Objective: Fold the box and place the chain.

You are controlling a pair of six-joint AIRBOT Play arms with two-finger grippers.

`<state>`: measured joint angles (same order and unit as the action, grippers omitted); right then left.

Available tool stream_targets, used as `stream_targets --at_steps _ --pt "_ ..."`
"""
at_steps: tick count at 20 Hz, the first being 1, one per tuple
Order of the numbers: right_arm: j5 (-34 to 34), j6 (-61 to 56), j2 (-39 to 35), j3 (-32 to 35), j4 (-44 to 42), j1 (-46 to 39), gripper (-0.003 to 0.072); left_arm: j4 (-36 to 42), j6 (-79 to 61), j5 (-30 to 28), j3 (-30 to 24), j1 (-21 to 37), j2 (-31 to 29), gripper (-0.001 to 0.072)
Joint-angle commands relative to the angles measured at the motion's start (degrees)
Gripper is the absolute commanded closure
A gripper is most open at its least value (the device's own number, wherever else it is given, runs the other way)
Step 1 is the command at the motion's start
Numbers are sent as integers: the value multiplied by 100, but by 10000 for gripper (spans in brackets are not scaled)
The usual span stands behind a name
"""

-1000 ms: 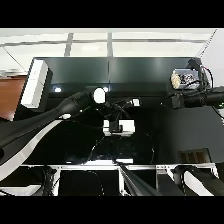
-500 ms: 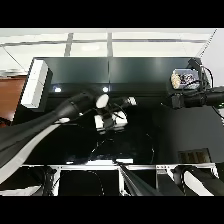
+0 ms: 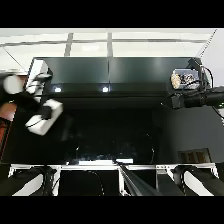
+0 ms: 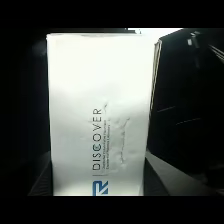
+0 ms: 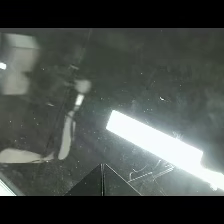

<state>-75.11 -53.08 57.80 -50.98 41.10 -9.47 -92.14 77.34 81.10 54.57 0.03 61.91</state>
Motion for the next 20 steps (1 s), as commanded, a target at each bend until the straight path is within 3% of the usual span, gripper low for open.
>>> stream_targets --at_steps 1,3,5,10,14,16,18,19,20 --pt "44 24 -4 -2 4 -4 670 136 -328 -9 -470 2299 -330 377" --pt "70 22 -2 -2 4 -4 670 385 -695 -299 -470 3080 -319 377" --pt "105 20 -2 -2 4 -4 670 629 -1097 -586 -470 3473 -227 377" --pt "358 13 -2 -2 -7 -4 670 1207 -1860 -1600 -468 3499 160 377" --pt "520 13 -2 -2 -7 -4 670 1458 -2048 -1902 -468 3488 577 371" --pt "553 11 -2 -2 -9 -4 670 1672 -2046 -2149 -466 3488 719 285" --pt "553 11 -2 -2 -13 0 670 1784 -2044 -2262 -396 3421 780 260" --pt "555 11 -2 -2 -13 22 670 1759 -2039 -2229 -310 3355 778 56" --pt "577 13 -2 -2 -15 72 670 1757 -2033 -2129 -144 3272 767 -9"
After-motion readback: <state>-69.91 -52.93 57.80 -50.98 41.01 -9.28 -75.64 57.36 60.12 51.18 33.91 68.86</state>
